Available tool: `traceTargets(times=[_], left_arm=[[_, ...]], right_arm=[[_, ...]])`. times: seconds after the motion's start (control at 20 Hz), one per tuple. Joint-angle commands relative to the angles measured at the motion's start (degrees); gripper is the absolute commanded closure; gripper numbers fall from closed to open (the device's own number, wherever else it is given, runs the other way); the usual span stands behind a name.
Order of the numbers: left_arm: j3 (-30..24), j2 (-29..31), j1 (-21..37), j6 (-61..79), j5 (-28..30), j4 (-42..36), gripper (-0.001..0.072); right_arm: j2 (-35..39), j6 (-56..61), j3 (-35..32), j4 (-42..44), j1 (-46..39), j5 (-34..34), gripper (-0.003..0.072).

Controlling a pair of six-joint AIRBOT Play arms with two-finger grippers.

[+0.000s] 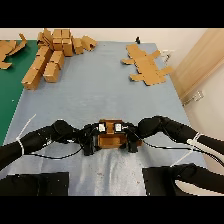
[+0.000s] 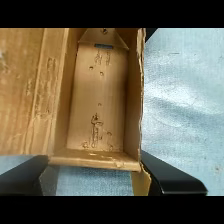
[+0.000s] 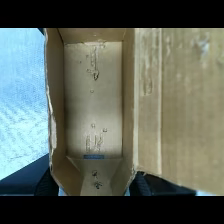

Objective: Fold the box.

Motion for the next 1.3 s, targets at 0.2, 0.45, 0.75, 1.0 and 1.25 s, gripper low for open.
traceTargets(times=[0.2,0.45,0.75,1.0,1.25], left_arm=[[0.1,0.0,0.0,-0.3,-0.3,0.1,0.0118],[0.1,0.0,0.0,-0.3,1.2,0.2,0.0397],[0.1,0.0,0.0,-0.3,0.7,0.2,0.0097],[0.1,0.0,0.0,-0.4,0.7,0.2,0.0097],[0.1,0.0,0.0,-0.4,0.7,0.2,0.0097]], right_arm=[[0.0,0.0,0.0,0.0,0.0,0.0,0.0169],[0.0,0.0,0.0,0.0,0.0,0.0,0.0169],[0.0,0.0,0.0,0.0,0.0,0.0,0.0169],[0.0,0.0,0.0,0.0,0.0,0.0,0.0169],[0.0,0.0,0.0,0.0,0.0,0.0,0.0169]])
